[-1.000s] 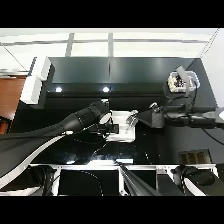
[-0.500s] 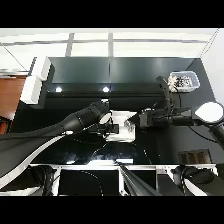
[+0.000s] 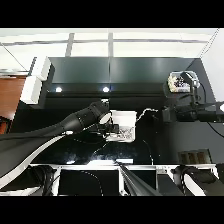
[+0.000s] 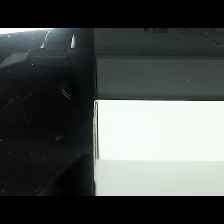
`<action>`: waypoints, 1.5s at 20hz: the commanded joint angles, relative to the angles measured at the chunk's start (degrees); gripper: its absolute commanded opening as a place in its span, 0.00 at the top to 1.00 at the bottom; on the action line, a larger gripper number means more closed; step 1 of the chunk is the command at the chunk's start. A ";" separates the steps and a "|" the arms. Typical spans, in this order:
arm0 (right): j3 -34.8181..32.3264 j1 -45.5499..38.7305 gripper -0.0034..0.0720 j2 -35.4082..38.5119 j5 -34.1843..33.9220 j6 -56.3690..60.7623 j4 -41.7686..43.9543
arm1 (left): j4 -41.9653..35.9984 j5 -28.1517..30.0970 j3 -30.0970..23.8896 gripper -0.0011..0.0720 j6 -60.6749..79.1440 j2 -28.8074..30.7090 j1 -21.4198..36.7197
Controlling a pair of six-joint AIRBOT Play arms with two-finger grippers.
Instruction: Fold the box and place the chain.
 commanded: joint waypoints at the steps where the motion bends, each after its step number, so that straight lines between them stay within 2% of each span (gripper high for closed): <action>1: -6.38 -3.41 0.44 0.68 -10.88 -6.58 -9.62 | 0.02 -0.04 0.00 0.95 0.00 0.00 0.02; 2: -8.79 -2.97 0.16 0.55 -14.78 -10.49 -8.94 | 0.02 -0.04 0.00 0.95 0.00 0.00 0.02; 3: -10.56 -1.88 0.00 0.20 -17.75 -15.32 -9.01 | 0.00 -0.04 0.00 0.95 0.00 0.00 0.02; 6: -12.09 4.13 0.00 -2.21 -22.58 -33.90 -8.35 | 0.00 -0.02 0.00 0.95 0.00 0.00 0.02; 9: -12.04 8.44 0.00 -8.98 -24.26 -57.53 2.29 | 0.02 -0.02 0.00 0.95 0.00 0.00 0.02; 11: -11.15 8.96 0.00 -13.97 -24.09 -66.38 7.23 | 0.02 0.02 0.00 0.95 0.00 0.00 0.02; 16: -7.28 8.94 0.00 -21.64 -28.81 -68.37 7.96 | 0.00 0.00 0.00 0.95 0.00 0.00 0.02; 19: -4.31 8.90 0.00 -24.15 -28.72 -66.97 6.62 | -0.02 -0.02 0.00 0.95 0.00 0.00 0.02; 25: -2.51 9.44 0.00 -25.64 -25.33 -62.93 4.42 | -0.02 0.04 0.00 0.95 0.00 0.00 0.02; 28: -2.51 12.15 0.00 -25.66 -26.60 -58.77 1.86 | -0.04 0.02 0.00 0.95 0.00 0.00 0.02; 30: -2.49 14.45 0.00 -25.86 -28.46 -53.68 -3.06 | -0.20 0.02 0.00 0.95 0.00 0.00 0.02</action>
